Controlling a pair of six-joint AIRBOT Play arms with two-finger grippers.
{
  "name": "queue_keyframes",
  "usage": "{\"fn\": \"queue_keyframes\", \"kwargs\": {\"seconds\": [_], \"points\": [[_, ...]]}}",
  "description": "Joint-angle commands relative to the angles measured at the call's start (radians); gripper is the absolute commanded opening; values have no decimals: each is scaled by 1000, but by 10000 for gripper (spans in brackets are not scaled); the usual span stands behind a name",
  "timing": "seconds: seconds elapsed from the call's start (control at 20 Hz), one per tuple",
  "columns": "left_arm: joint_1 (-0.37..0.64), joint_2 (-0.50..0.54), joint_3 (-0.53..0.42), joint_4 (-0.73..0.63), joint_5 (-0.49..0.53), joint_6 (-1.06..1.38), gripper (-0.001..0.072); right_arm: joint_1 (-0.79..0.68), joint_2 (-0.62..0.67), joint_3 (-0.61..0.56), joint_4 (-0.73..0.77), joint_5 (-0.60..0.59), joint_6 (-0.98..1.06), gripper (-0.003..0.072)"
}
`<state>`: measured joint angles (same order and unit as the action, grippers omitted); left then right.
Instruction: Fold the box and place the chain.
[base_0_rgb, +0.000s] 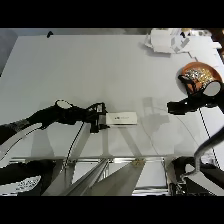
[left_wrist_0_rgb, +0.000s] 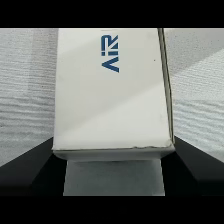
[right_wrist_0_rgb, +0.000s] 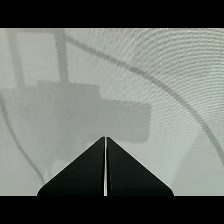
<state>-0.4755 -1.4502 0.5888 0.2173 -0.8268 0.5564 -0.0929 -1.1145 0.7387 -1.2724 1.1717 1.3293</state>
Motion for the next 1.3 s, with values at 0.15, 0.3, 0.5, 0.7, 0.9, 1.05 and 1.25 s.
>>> {"fn": "queue_keyframes", "kwargs": {"seconds": [0.15,0.3,0.5,0.7,0.9,1.05,1.25], "points": [[0,0,0,0,0,0,209,-2,1,0,-3,-2,6,14],[0,0,0,0,0,0,209,-2,1,0,-3,-2,6,14],[0,0,0,0,-1,-5,209,-2,1,0,-3,-2,6,14],[0,0,0,0,-59,-11,209,-2,1,0,-3,-2,6,14],[0,1,0,-23,-80,-12,209,-2,1,0,-3,-2,6,14],[0,1,0,-22,-82,-11,209,-2,1,0,-3,-2,6,14],[0,2,0,-22,-82,-11,206,-2,1,0,-3,-2,6,14]]}}
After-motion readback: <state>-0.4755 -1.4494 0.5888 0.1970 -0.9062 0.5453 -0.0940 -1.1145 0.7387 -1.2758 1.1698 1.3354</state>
